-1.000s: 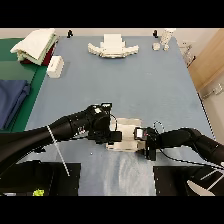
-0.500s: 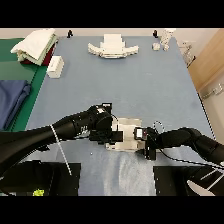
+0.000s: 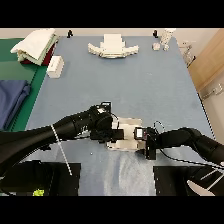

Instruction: Fold the box.

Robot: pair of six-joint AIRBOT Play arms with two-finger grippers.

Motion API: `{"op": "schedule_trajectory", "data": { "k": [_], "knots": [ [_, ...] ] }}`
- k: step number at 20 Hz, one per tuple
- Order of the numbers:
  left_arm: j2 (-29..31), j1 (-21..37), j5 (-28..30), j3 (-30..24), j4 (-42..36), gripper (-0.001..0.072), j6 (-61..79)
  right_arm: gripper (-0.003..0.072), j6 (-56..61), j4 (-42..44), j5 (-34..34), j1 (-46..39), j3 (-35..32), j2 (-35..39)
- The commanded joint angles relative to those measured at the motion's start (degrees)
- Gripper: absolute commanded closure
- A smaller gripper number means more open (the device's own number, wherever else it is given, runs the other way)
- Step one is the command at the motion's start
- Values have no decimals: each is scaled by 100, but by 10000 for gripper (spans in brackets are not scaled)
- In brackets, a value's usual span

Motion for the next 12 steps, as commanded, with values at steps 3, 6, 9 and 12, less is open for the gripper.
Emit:
{"op": "schedule_trajectory", "data": {
  "k": [3,6,9,12],
  "knots": [
    [-2,-4,76,4,369,458,-378,149,0,4,-2,2,2,2],
    [-2,-4,59,4,470,457,-376,149,0,4,0,2,2,2],
    [-4,-59,50,-42,459,211,-378,149,-2,4,0,2,2,2],
    [-85,-111,-57,-74,472,209,-398,149,0,4,0,2,2,2]
  ]
}}
